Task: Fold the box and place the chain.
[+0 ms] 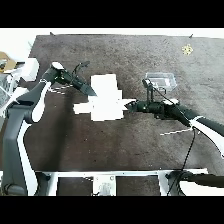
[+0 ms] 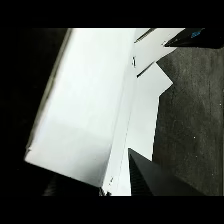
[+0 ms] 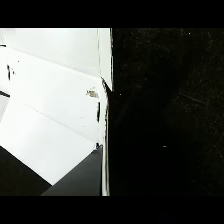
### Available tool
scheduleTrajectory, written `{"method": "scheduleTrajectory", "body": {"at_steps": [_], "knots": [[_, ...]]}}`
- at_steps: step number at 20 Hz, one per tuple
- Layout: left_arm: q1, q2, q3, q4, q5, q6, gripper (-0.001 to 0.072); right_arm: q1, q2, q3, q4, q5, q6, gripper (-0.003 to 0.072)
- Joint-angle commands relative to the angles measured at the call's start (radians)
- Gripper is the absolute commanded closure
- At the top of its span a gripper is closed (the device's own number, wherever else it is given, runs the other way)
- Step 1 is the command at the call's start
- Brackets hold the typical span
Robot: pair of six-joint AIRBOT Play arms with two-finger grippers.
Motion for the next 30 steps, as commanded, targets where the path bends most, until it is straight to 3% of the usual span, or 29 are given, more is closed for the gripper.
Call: {"method": "scheduleTrajectory", "body": {"at_steps": [1,4,6,7,8,9,17,20,25,30], "knots": [[-0.001,-0.003,0.000,-0.002,-0.013,0.010,0.0491,0.000,0.000,0.001,0.000,-0.002,0.000,0.0682],[-0.001,-0.003,0.000,-0.002,-0.026,0.010,0.0697,0.000,0.000,0.001,0.001,-0.002,0.000,0.0682],[-0.001,-0.003,0.001,-0.012,-0.041,0.039,0.0699,0.000,0.000,0.001,0.002,-0.004,0.000,0.0681],[-0.001,-0.002,0.001,-0.026,-0.036,0.051,0.0700,0.000,0.002,0.001,0.002,-0.008,0.000,0.0591],[-0.001,-0.001,0.001,-0.043,-0.036,0.076,0.0700,-0.005,0.009,0.001,0.001,-0.006,0.000,0.0305],[-0.001,0.002,0.002,-0.048,-0.030,0.111,0.0700,-0.016,0.020,0.001,-0.002,0.008,-0.003,0.0171],[-0.001,0.033,0.046,-0.003,0.075,0.386,0.0701,-0.247,0.142,0.001,-0.018,0.031,-0.011,0.0181],[-0.003,0.045,0.046,0.092,0.088,0.493,0.0701,-0.253,0.142,0.001,-0.018,0.029,-0.030,0.0181],[-0.003,0.049,0.043,0.077,0.188,0.559,0.0701,-0.251,0.142,0.001,-0.018,0.025,-0.038,0.0181],[-0.017,0.048,0.036,0.087,0.222,0.610,0.0701,-0.246,0.142,0.001,-0.018,0.025,-0.101,0.0181]]}}
